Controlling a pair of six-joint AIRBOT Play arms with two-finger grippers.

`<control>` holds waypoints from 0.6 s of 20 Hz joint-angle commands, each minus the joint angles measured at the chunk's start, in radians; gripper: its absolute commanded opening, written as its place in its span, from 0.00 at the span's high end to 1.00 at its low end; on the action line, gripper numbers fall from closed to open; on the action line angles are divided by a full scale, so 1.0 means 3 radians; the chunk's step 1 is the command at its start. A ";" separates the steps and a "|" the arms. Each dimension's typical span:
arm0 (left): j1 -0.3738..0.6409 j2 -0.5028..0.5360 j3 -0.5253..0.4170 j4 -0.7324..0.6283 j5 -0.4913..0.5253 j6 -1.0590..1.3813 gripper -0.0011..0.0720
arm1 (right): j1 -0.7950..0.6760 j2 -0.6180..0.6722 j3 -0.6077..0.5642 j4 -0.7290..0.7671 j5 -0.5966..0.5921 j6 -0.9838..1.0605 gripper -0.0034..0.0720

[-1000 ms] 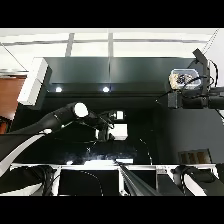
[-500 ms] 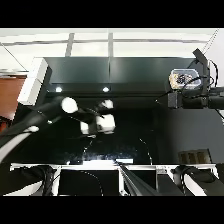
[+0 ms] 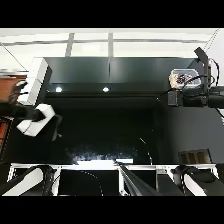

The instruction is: Fold the box and place the chain.

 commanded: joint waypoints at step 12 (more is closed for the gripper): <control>0.0710 -0.0373 0.0192 -0.0155 0.1007 0.0468 0.56 | -0.0003 0.0001 0.0003 -0.0170 -0.0148 0.0031 0.94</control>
